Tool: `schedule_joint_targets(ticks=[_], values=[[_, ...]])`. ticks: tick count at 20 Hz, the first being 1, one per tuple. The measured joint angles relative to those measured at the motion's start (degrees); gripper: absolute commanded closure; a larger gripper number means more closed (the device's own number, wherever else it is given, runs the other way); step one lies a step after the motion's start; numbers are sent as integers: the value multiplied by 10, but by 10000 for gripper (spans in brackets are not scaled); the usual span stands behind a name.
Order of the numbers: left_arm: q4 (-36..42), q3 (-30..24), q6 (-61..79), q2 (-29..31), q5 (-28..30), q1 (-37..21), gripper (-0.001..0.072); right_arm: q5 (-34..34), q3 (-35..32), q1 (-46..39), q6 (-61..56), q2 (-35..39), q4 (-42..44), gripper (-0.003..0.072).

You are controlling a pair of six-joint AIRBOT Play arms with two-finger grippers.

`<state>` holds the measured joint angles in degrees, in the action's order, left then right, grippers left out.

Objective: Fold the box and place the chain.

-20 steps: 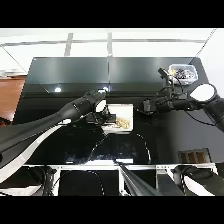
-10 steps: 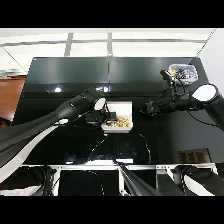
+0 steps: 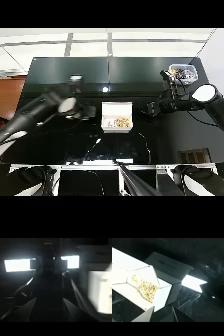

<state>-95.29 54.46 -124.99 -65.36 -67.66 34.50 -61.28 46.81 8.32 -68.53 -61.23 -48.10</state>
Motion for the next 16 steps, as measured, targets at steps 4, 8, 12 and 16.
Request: schedule_joint_targets(ticks=[4, 8, 12, 16], values=[[171, -122, 303, 77, 47, -88, -7, 3, 0, 0, 0, 0, -3, 403], [349, -204, 728, 96, 88, -100, 0, 7, 0, 0, 0, 0, -3, 404], [436, -224, 1011, 72, 163, -90, -2, 10, 0, 0, 0, 0, -3, 404], [529, -201, 1189, -3, 182, -110, -2, 11, 0, 0, -3, 0, -2, 403]])
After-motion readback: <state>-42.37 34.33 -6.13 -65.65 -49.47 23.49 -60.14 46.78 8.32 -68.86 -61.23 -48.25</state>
